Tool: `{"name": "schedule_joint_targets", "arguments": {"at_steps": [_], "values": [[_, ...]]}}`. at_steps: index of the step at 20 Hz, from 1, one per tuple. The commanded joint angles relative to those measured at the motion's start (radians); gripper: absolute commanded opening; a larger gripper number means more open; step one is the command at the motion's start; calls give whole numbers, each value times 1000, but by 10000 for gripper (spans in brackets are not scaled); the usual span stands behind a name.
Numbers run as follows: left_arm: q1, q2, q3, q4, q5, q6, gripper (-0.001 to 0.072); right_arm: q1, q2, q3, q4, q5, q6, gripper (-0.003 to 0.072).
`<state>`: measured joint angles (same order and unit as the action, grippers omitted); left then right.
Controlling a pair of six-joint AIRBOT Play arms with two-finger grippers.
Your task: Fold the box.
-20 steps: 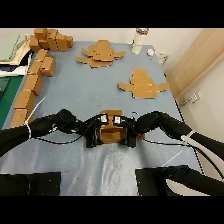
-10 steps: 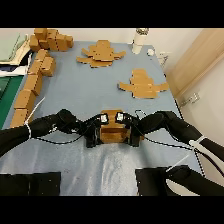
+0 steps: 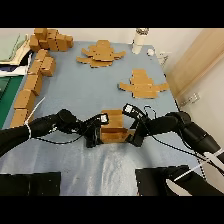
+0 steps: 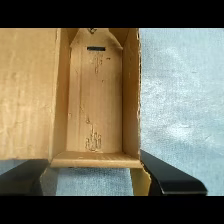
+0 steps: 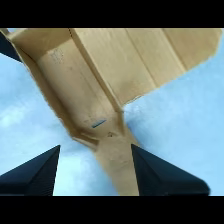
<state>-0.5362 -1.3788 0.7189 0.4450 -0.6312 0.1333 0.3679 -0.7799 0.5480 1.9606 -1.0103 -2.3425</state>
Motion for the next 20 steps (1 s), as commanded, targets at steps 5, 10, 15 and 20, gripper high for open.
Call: {"name": "schedule_joint_targets", "arguments": {"at_steps": [5,10,15,20], "values": [[0,0,1,0,0,0,593,1,44,1,208,-122,109,707],[0,0,1,0,0,1,593,2,44,1,243,-124,116,707],[1,23,1,35,-14,1,593,2,44,1,251,-124,118,707],[0,58,0,64,-48,1,593,2,44,1,251,-124,117,707]]}}
